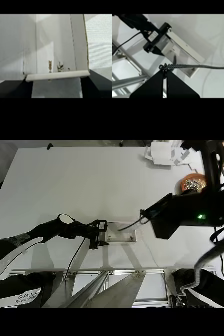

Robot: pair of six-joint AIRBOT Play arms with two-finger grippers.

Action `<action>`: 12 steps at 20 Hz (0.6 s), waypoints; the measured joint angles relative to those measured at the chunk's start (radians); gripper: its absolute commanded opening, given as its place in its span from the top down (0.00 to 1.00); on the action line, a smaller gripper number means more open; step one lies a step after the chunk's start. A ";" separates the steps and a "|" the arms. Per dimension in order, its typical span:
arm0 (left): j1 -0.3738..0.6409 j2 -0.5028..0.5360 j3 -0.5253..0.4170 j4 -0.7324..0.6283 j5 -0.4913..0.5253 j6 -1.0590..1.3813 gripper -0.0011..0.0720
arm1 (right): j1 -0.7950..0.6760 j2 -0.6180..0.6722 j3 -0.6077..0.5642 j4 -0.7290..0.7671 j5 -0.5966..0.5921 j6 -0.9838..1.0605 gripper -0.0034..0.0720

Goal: Fold the box and place the chain.

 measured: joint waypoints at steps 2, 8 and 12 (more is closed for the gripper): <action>0.000 0.000 0.000 0.000 0.000 0.000 0.80 | 0.085 -0.003 -0.016 -0.072 -0.042 0.072 0.93; 0.000 0.000 0.000 0.000 0.000 0.000 0.80 | 0.219 -0.031 -0.083 -0.207 -0.145 0.208 0.93; 0.000 0.000 0.000 0.000 0.000 0.000 0.80 | 0.241 -0.040 -0.140 -0.261 -0.211 0.235 0.93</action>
